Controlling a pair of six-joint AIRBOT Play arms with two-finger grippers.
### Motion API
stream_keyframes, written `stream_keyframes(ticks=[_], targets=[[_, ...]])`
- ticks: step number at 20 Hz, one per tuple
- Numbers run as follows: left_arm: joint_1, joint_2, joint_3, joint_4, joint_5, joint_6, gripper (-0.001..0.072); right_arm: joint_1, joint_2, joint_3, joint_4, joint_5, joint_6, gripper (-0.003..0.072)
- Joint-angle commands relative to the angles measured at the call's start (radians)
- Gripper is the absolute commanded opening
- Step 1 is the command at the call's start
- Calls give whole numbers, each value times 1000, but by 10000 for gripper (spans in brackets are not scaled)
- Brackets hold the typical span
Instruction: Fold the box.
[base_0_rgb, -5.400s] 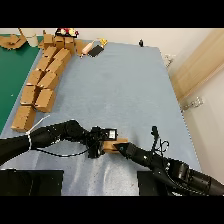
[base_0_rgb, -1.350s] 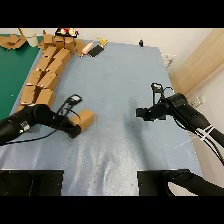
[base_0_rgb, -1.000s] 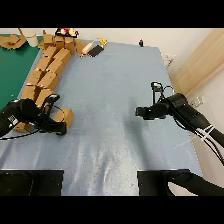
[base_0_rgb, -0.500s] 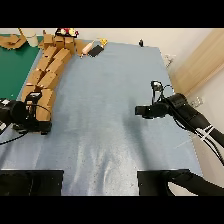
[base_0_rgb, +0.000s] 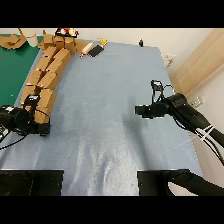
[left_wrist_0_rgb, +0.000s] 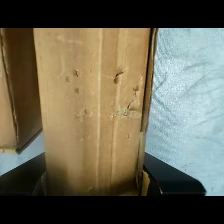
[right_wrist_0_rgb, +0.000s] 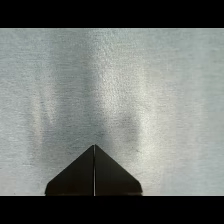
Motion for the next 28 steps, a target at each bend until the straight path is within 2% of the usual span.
stream_keyframes(ticks=[1,2,3,10,15,21,22,24,25,27,28], targets=[[0,-37,-13,4,71,-3,513,0,0,1,8,1,0,2],[1,-48,-13,5,73,0,678,0,0,1,8,1,0,1],[1,-57,-13,5,70,0,697,0,0,1,8,1,0,1],[1,-61,7,27,-61,0,697,0,0,1,8,-18,-10,1],[1,-61,134,27,-171,5,698,0,0,1,16,-18,-10,2],[0,-61,287,32,-374,5,697,0,0,1,22,-18,-11,2],[0,-61,314,29,-384,5,697,0,0,1,23,-18,-11,2],[-6,-61,363,-67,-361,5,696,0,0,1,24,-23,-11,2],[-14,-62,379,-151,-325,18,641,0,0,1,34,-23,-23,1],[-45,-63,393,-334,-229,150,6,0,-2,5,85,-23,-83,2],[-64,-69,396,-408,-169,192,11,0,-3,11,114,-22,-112,2]])
